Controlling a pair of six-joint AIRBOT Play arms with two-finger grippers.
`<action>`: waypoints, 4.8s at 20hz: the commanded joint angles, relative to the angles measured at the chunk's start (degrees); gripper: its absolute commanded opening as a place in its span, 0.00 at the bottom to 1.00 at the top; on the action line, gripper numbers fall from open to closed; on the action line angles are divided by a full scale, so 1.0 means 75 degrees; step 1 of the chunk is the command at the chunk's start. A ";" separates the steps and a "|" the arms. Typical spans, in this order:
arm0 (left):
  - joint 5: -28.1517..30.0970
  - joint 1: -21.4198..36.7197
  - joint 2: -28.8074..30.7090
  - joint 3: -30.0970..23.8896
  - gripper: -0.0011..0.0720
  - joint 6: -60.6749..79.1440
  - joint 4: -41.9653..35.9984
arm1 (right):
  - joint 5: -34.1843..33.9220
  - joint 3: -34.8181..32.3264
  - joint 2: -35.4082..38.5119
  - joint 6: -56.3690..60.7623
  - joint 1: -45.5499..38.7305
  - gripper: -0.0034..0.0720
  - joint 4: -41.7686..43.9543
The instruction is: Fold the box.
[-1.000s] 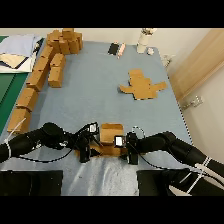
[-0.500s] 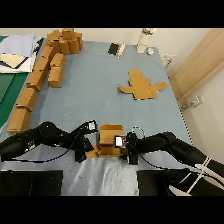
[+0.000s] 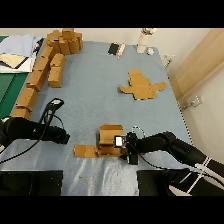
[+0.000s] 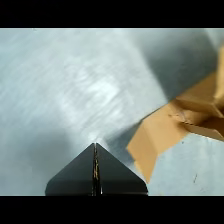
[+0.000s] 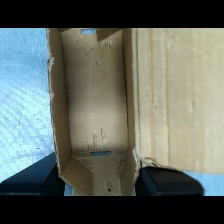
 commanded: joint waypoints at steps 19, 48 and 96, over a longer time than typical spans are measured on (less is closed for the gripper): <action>0.1883 -0.2538 -0.1690 -0.0632 0.03 -0.2600 -0.2442 | 0.0003 -0.0003 -0.0006 0.0006 0.0000 0.72 0.0003; 0.1326 -0.2809 -0.1818 0.0554 0.42 -0.2739 -0.2256 | 0.0003 -0.0003 -0.0006 0.0006 0.0000 0.72 0.0003; 0.1271 -0.4572 -0.3311 0.1990 0.84 -0.6429 0.0326 | 0.0003 -0.0003 -0.0006 0.0006 0.0000 0.72 0.0003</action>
